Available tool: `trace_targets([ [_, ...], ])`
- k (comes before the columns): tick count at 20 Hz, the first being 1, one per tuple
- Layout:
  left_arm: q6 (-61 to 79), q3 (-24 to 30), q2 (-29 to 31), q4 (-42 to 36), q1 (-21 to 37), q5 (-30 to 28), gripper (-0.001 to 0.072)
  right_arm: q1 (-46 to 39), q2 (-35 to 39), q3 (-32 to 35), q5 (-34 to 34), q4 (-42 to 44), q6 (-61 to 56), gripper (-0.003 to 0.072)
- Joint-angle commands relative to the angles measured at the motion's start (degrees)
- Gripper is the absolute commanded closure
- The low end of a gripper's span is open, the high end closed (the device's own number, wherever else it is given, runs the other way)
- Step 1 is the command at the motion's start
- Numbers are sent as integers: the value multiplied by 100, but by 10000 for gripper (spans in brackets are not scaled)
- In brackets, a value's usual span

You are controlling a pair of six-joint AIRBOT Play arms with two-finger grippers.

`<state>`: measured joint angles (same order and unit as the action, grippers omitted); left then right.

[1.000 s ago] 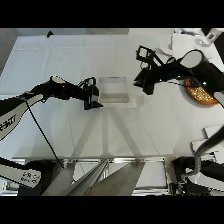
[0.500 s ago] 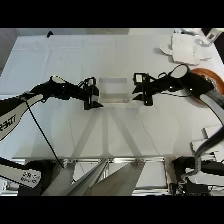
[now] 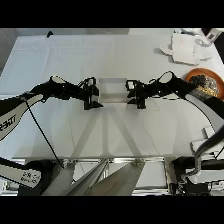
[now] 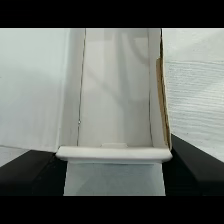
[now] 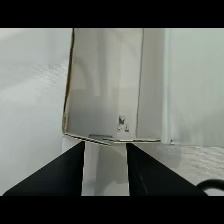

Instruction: Fold the box and place the chain.

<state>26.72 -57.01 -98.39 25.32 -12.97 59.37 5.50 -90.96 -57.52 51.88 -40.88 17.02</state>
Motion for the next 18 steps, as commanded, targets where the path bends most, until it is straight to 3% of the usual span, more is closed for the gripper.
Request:
trace_targets([
  [1, 4, -2, 0, 2, 2, 0, 554, 81, -42, 2, -179, 365, 20, 470],
  [7, 4, -2, 0, 2, 2, -2, 554, 133, -50, 2, -190, 365, 179, 474],
  [10, 4, -2, 0, 2, 2, -2, 554, 133, -48, 2, -203, 367, 280, 586],
  [11, 4, -2, 0, 2, 2, -2, 554, 133, -48, 2, -203, 367, 278, 587],
  [13, 4, -2, 0, 2, 2, -2, 554, 133, -50, 2, -201, 374, 278, 554],
  [15, 4, -2, 0, 2, 2, -2, 554, 133, -48, 2, -195, 409, 273, 375],
  [17, 2, -2, 0, 2, 2, -2, 554, 133, -48, 2, -164, 409, 251, 346],
  [18, 4, -2, 0, 2, 2, -2, 554, 133, -48, 2, -136, 409, 254, 287],
])
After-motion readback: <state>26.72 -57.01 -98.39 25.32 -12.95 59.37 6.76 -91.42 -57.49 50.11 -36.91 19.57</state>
